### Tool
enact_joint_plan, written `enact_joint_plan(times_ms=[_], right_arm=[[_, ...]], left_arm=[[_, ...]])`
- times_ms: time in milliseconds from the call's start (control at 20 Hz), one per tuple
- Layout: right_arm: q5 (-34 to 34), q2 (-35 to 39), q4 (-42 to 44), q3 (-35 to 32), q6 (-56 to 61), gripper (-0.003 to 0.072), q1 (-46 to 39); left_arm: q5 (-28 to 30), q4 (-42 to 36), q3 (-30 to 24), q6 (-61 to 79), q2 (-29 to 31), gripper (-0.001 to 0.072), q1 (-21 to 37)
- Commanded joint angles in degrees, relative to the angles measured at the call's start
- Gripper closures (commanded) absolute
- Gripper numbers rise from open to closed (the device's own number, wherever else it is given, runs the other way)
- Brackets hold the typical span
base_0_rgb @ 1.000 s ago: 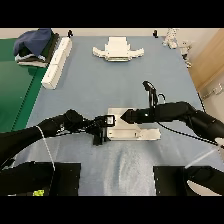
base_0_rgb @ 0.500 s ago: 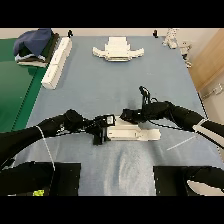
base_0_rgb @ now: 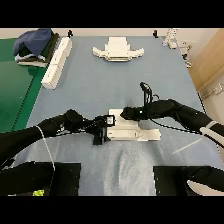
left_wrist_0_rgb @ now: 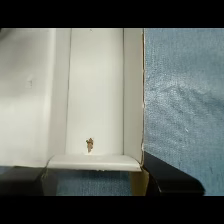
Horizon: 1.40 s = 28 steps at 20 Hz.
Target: Fold the box.
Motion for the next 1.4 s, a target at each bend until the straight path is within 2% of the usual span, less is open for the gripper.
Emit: enact_joint_plan(times_ms=[0,200,300,450,550,600,850,1100,1250,1350], right_arm=[[-5.3,7.7,-8.8,1.0,-0.3,0.0351,0.0],[-18.2,17.9,-21.1,0.8,-4.5,0.0351,0.0],[-24.5,21.2,-22.8,-0.6,-12.3,0.0351,0.0],[-29.0,24.4,-23.0,-4.6,-27.1,0.0337,0.0],[-28.3,24.1,-25.9,-6.4,-32.5,0.0187,0.0],[-27.2,23.4,-27.1,-7.0,-35.5,0.0143,0.0],[-19.5,16.7,-26.7,-7.9,-50.4,0.0142,0.0],[-16.3,11.8,-24.6,-7.8,-58.8,0.0143,0.0],[-14.6,10.9,-22.8,-7.8,-62.5,0.0188,0.0],[-13.3,10.5,-22.0,-7.8,-64.4,0.038,0.0]], left_arm=[[0.0,0.0,0.0,-0.1,0.0,0.0292,0.0],[0.0,0.0,0.0,-0.1,0.0,0.0292,0.0],[0.0,0.0,0.0,-0.1,0.0,0.0292,0.0],[0.0,0.0,0.0,-0.1,0.0,0.0292,0.0],[0.0,0.0,0.0,-0.1,0.0,0.0292,0.0],[0.0,0.0,0.0,-0.1,0.0,0.0292,0.0],[0.0,0.0,0.0,-0.1,0.0,0.0292,0.0],[0.0,0.0,0.0,-0.1,0.0,0.0292,0.0],[0.0,0.0,0.0,-0.1,0.0,0.0291,0.0],[0.0,0.0,0.0,-0.1,0.0,0.0292,0.0]])
